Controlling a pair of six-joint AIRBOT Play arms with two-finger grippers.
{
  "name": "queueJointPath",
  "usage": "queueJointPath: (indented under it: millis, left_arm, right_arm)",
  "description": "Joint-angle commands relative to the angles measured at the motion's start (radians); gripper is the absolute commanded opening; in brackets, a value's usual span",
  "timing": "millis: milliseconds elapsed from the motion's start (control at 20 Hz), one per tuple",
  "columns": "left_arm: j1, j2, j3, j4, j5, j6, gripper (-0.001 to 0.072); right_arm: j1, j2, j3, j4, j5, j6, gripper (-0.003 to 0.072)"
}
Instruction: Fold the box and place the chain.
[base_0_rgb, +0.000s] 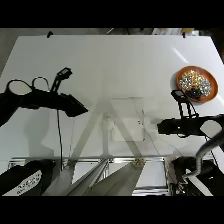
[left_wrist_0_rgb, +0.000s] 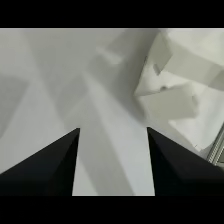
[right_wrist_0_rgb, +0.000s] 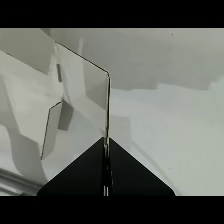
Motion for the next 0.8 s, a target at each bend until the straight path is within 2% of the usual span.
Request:
queueJointPath:
  millis: [0,150,250,600,750]
  left_arm:
    - [-0.108,-0.166,0.069,-0.121,-0.001,0.200,0.0519]
    - [-0.188,-0.302,0.167,-0.126,-0.003,0.229,0.0522]
    - [-0.211,-0.360,0.200,-0.147,0.001,0.249,0.0541]
    - [-0.228,-0.455,0.205,-0.301,0.011,0.406,0.0540]
    - [-0.267,-0.467,0.205,-0.305,0.043,0.448,0.0538]
  right_arm:
    - [0.025,0.001,-0.001,0.008,-0.004,0.003,0.0016]
    - [0.025,0.001,-0.001,0.008,-0.005,0.002,0.0016]
    - [0.025,0.001,-0.001,0.008,-0.005,0.002,0.0016]
    - [0.025,0.001,-0.001,0.010,-0.005,0.002,0.0015]
    - [0.025,0.001,-0.001,0.016,-0.005,0.002,0.0015]
